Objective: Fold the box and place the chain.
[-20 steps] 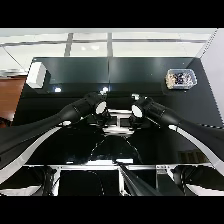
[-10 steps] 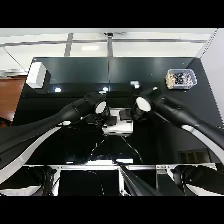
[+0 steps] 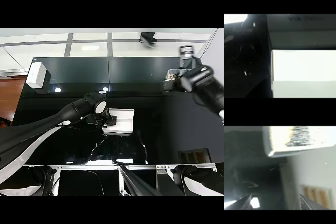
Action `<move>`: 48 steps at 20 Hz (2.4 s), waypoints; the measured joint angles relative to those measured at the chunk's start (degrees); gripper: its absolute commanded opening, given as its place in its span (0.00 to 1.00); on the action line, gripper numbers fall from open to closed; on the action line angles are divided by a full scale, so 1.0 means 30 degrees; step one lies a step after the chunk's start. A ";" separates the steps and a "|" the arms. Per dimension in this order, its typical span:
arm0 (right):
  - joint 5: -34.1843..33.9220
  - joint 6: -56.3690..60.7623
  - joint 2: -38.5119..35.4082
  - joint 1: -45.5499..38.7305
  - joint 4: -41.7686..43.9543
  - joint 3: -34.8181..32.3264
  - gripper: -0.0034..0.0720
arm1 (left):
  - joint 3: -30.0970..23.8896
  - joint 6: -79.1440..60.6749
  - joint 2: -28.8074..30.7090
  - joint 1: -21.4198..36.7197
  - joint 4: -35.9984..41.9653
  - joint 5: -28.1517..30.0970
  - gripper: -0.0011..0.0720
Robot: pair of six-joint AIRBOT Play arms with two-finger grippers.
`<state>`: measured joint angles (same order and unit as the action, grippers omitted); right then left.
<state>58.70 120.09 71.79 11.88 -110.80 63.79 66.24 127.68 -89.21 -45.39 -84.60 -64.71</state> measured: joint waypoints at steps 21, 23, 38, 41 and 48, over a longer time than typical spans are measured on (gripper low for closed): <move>0.3796 0.1792 1.4287 -0.7548 0.8174 1.4608 0.28 | 0.0000 0.0000 0.0000 0.0000 0.0007 -0.0095 0.05; 0.3701 0.1027 1.4367 -0.7635 0.8531 1.4673 0.07 | 0.0000 0.0000 0.0000 0.0000 0.0007 -0.0095 0.05; 0.4583 -0.7919 0.4495 -0.7978 1.0630 1.4717 0.07 | 0.0000 0.0000 -0.0007 0.0000 0.0007 -0.0095 0.05; 0.5049 -0.8852 0.1778 -0.7985 1.1570 1.4717 0.07 | 0.0000 0.0007 0.0000 0.0000 0.0007 -0.0087 0.05; 0.6397 -1.0652 -0.3177 -0.7592 1.6043 1.4302 0.07 | 0.0000 0.0007 0.0000 0.0000 0.0007 -0.0080 0.05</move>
<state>77.89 88.14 62.26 -10.90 -62.67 106.69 66.24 127.70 -89.21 -45.39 -84.58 -64.95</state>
